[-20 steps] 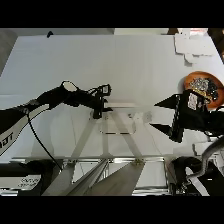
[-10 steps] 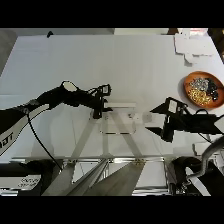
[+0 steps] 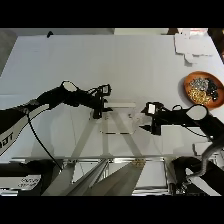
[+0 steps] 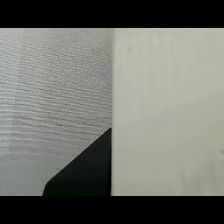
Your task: Fold the box and place the chain.
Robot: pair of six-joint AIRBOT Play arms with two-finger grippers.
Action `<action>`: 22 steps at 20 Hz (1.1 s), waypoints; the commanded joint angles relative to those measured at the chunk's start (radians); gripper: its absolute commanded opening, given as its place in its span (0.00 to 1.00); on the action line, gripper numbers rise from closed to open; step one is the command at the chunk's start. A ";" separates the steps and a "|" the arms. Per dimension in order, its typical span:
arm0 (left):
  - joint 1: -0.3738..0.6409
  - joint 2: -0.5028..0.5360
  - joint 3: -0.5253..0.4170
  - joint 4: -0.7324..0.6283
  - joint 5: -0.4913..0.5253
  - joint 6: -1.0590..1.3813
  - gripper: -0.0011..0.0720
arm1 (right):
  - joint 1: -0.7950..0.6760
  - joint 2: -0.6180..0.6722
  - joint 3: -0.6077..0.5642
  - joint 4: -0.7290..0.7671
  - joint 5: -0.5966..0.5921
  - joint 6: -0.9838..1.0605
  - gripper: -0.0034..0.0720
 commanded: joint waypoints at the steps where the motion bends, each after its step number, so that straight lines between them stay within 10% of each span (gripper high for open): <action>1: 0.000 0.000 -0.001 0.000 0.000 0.000 0.03 | 0.071 -0.090 -0.003 0.013 -0.119 -0.077 0.93; 22: 0.000 0.000 -0.001 0.000 0.000 0.000 0.03 | 0.098 -0.135 -0.027 0.050 -0.114 0.059 0.93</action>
